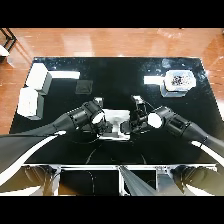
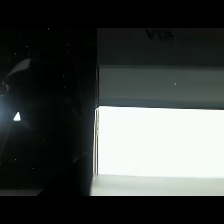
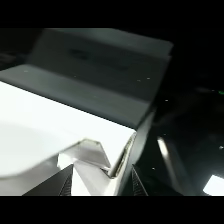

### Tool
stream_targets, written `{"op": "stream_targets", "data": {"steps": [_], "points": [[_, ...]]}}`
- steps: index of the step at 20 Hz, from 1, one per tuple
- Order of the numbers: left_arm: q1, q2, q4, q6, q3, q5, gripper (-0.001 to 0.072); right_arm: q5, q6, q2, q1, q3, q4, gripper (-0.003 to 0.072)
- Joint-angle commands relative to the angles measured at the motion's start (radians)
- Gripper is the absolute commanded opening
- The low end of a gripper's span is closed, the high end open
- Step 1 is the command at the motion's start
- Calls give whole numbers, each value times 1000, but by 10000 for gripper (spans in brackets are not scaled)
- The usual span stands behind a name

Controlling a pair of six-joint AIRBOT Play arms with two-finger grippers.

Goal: Fold the box and place the chain.

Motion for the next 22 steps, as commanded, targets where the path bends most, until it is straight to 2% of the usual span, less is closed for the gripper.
{"op": "stream_targets", "data": {"steps": [1, 2, 3, 9, 16, 17, 18, 22], "points": [[0, 0, 4, 2, 1, 2, 21, 84, 100, -34, 23, 48, -106, 401], [0, 0, 4, 2, 1, 3, 21, 82, 113, -43, 26, 57, -105, 399], [0, 0, 4, 2, 1, 2, 21, 80, 120, -50, 31, 66, -104, 334], [0, 0, 0, 3, 1, 1, 21, 121, 220, -106, 85, 109, -170, 334], [0, 0, -2, 2, 1, 0, 21, 138, 286, -149, 87, 146, -180, 332], [0, 0, -5, 2, 1, 1, 21, 140, 289, -151, 87, 146, -179, 254], [0, 0, -5, 2, 1, 2, 21, 138, 298, -153, 87, 146, -180, 234], [0, 0, -3, 2, 1, 2, 21, 149, 326, -168, 87, 146, -179, 234]]}}
